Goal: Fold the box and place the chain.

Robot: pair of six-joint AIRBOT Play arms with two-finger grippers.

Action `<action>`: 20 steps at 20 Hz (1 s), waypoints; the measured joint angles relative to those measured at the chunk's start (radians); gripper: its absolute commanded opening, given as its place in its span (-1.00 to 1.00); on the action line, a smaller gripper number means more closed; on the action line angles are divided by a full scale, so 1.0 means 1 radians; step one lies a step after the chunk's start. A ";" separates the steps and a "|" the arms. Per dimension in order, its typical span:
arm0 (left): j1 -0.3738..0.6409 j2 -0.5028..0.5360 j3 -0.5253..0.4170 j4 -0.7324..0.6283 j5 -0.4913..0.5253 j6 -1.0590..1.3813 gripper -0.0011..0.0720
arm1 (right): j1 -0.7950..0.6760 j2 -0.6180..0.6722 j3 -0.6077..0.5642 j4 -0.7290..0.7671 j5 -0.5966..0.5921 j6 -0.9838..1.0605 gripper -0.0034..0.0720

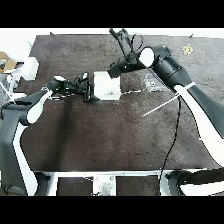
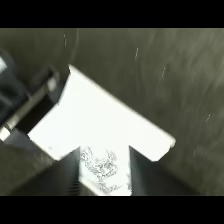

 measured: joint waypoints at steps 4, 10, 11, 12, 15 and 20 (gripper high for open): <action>0.000 0.000 0.000 0.000 0.000 0.000 0.46 | -0.087 0.035 -0.097 -0.002 0.028 0.068 -0.23; 0.000 0.000 0.000 0.000 0.000 0.000 0.46 | -0.269 0.153 -0.428 -0.002 -0.116 0.262 -0.20; 0.000 0.000 0.000 0.000 0.000 0.000 0.46 | -0.291 0.155 -0.476 -0.002 -0.166 0.301 -0.15; 0.000 0.000 0.000 0.000 0.000 0.000 0.46 | -0.314 0.150 -0.520 -0.002 -0.218 0.342 -0.15; 0.000 0.000 0.000 0.000 0.000 0.000 0.46 | -0.349 0.103 -0.589 0.026 -0.368 0.426 -0.15; 0.000 0.000 0.000 0.000 0.000 0.000 0.46 | -0.365 0.010 -0.619 0.159 -0.570 0.470 -0.16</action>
